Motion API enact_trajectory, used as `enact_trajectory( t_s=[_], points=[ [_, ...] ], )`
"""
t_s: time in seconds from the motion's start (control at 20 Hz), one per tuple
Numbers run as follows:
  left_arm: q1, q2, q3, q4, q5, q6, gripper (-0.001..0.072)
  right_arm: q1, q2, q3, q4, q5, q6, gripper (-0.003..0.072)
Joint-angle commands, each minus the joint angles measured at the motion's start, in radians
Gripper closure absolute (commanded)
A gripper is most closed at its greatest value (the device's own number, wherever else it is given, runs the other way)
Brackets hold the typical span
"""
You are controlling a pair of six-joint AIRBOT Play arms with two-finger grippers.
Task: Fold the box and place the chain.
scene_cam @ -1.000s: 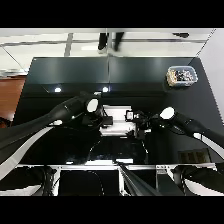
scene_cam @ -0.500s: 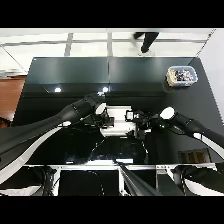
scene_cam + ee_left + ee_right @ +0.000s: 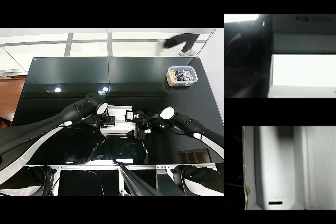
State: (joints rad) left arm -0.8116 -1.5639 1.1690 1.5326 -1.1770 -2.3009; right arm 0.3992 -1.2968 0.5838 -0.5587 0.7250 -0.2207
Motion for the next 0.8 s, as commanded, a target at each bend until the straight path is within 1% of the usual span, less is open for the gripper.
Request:
enact_trajectory(
  t_s=[0.0, 0.25, 0.3, 0.35, 0.4, 0.55, 0.6, 0.65, 0.75],
  points=[
    [0.001, 0.000, 0.005, -0.003, -0.007, -0.002, 0.0244, 0.000, 0.000, 0.000, 0.000, 0.000, 0.000, 0.0680],
    [0.001, -0.011, 0.005, 0.005, -0.010, -0.004, 0.0248, 0.000, 0.000, 0.000, 0.000, 0.000, 0.000, 0.0680],
    [0.001, -0.014, 0.005, 0.004, -0.010, -0.004, 0.0262, 0.000, 0.000, 0.000, 0.000, 0.000, 0.000, 0.0680],
    [0.001, -0.014, 0.005, 0.005, -0.009, -0.003, 0.0327, 0.000, 0.000, 0.000, 0.000, 0.000, 0.000, 0.0680],
    [0.001, -0.014, 0.005, 0.005, -0.007, -0.003, 0.0362, 0.000, 0.000, 0.000, 0.000, 0.000, 0.000, 0.0680],
    [0.001, -0.014, 0.005, 0.012, -0.006, -0.003, 0.0365, 0.000, 0.000, 0.000, 0.000, 0.000, 0.000, 0.0680],
    [0.001, -0.014, 0.005, 0.012, -0.006, -0.003, 0.0506, 0.000, 0.000, 0.000, 0.000, 0.000, 0.000, 0.0679],
    [0.001, -0.014, 0.005, 0.012, -0.005, -0.002, 0.0683, 0.000, 0.000, 0.000, 0.000, 0.001, 0.000, 0.0680],
    [0.001, -0.014, 0.005, 0.012, -0.005, -0.003, 0.0682, 0.000, 0.000, 0.000, 0.000, 0.001, 0.000, 0.0680]
  ],
)
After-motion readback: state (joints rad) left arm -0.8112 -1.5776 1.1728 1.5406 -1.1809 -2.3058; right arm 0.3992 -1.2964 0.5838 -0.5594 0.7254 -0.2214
